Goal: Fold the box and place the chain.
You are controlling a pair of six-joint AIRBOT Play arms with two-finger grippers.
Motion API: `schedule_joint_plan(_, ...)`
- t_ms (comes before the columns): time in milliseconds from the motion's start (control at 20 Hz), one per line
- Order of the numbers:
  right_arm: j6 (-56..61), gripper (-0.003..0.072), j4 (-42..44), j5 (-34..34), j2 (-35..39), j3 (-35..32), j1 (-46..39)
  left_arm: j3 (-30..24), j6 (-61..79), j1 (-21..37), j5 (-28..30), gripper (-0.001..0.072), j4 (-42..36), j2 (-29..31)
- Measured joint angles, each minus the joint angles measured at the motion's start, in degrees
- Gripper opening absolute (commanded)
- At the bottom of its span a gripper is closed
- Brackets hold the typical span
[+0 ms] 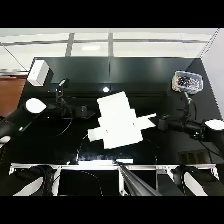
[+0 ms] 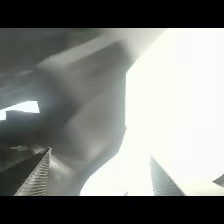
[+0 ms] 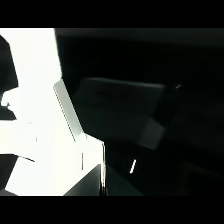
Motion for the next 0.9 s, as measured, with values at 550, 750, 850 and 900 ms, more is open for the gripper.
schedule_joint_plan(550, -1.01, 0.0008, 1.51, -2.14, 1.07, -2.27, 3.54, 8.31, 27.76, -0.52, -22.86, 0.0622, -25.2, -25.81)
schedule_joint_plan(750, -1.07, 0.0008, 1.49, -2.12, 1.07, -2.29, 3.58, 8.9, 31.74, -0.48, -28.22, 0.0387, -23.96, -28.74)
schedule_joint_plan(850, -1.07, 0.0008, 1.49, -2.01, 1.07, -2.29, 3.58, 8.98, 32.79, -0.48, -28.96, 0.0331, -23.04, -29.27)
schedule_joint_plan(900, -1.07, 0.0008, 1.46, -1.84, 1.07, -2.29, 3.58, 9.03, 33.31, -0.48, -29.14, 0.0286, -22.4, -29.44)
